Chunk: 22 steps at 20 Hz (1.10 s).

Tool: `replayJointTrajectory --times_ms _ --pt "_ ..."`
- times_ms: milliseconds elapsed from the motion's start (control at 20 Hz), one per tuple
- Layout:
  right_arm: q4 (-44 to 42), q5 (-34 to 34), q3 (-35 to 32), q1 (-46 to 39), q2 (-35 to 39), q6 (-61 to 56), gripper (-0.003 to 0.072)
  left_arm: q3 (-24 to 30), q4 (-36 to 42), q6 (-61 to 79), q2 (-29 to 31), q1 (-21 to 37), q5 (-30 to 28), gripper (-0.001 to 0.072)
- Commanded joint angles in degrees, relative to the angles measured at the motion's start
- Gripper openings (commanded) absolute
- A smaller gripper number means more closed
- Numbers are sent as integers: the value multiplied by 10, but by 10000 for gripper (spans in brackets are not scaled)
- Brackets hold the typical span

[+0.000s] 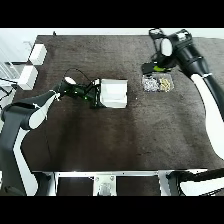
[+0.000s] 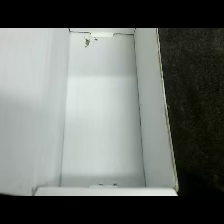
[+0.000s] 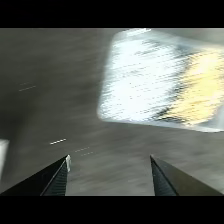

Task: Fold the box and place the chain.

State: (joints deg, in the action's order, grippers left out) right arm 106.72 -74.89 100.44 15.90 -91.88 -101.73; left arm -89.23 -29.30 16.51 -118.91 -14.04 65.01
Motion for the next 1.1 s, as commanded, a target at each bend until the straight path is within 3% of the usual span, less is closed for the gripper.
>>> replayJointTrajectory --times_ms 0,100,250,300,350,750,1050 --pt "-53 107 -59 -80 7 48 581 -1 0 0 0 0 0 178" --pt "-227 171 -95 -133 5 132 580 -1 0 0 0 0 0 178" --pt "-324 183 -102 -178 -29 176 573 -1 0 0 0 0 0 178" --pt "-356 183 -102 -184 -44 197 554 -1 0 0 0 0 0 178" --pt "-384 183 -102 -185 -61 213 445 -1 0 0 0 0 0 178" --pt "-431 179 -101 -182 -125 218 338 -1 0 0 0 0 0 178" --pt "-397 179 -101 -183 -125 192 339 -1 0 0 0 0 0 178"
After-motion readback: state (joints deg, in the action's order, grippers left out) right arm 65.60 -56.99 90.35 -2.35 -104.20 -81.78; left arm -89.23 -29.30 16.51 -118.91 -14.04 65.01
